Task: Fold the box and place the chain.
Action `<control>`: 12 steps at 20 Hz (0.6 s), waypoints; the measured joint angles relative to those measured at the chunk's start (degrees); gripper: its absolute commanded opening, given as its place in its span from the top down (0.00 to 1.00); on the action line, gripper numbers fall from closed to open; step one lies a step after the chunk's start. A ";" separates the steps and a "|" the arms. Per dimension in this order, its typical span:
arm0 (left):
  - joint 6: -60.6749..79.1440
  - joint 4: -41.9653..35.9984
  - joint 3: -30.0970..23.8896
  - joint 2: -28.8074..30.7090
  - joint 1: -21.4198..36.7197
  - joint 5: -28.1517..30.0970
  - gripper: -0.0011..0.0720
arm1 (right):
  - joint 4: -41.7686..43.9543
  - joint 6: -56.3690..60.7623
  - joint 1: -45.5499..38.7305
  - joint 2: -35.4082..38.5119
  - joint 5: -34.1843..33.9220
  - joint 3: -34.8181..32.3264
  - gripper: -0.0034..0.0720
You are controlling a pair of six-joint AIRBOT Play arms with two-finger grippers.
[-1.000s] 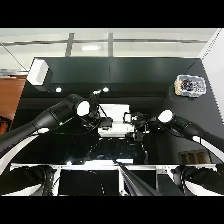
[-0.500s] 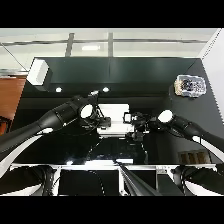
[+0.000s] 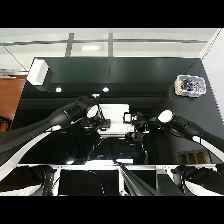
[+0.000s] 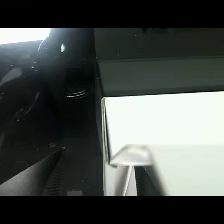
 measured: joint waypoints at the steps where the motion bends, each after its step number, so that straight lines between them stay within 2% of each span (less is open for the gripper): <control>1: -0.28 0.09 0.13 -0.48 -0.28 -0.28 0.39 | -0.02 0.00 0.00 0.00 0.00 0.00 0.39; 2: -0.61 0.13 0.24 -0.85 -0.48 -0.50 0.54 | -0.02 0.00 0.00 0.00 0.00 0.00 0.39; 3: -0.83 0.13 0.42 -1.16 -0.63 -0.46 0.60 | -0.02 0.00 0.00 0.00 0.00 0.00 0.39; 5: -1.11 0.24 0.81 -1.55 -0.83 -0.33 0.61 | -0.02 0.00 0.00 0.00 0.00 0.00 0.39; 6: -1.27 0.28 1.03 -1.66 -0.87 -0.48 0.70 | -0.02 0.00 0.00 0.00 0.00 0.00 0.39; 7: -1.44 0.24 1.22 -1.73 -0.92 -0.37 0.93 | 0.00 0.02 0.00 0.00 -0.02 0.00 0.39; 8: -1.46 0.48 1.42 -1.79 -0.94 -0.11 0.95 | -0.04 0.02 0.00 0.00 -0.13 0.00 0.39; 12: -1.55 0.28 1.81 -1.92 -0.98 0.42 0.93 | 0.00 0.07 0.00 0.00 -0.13 0.00 0.39</control>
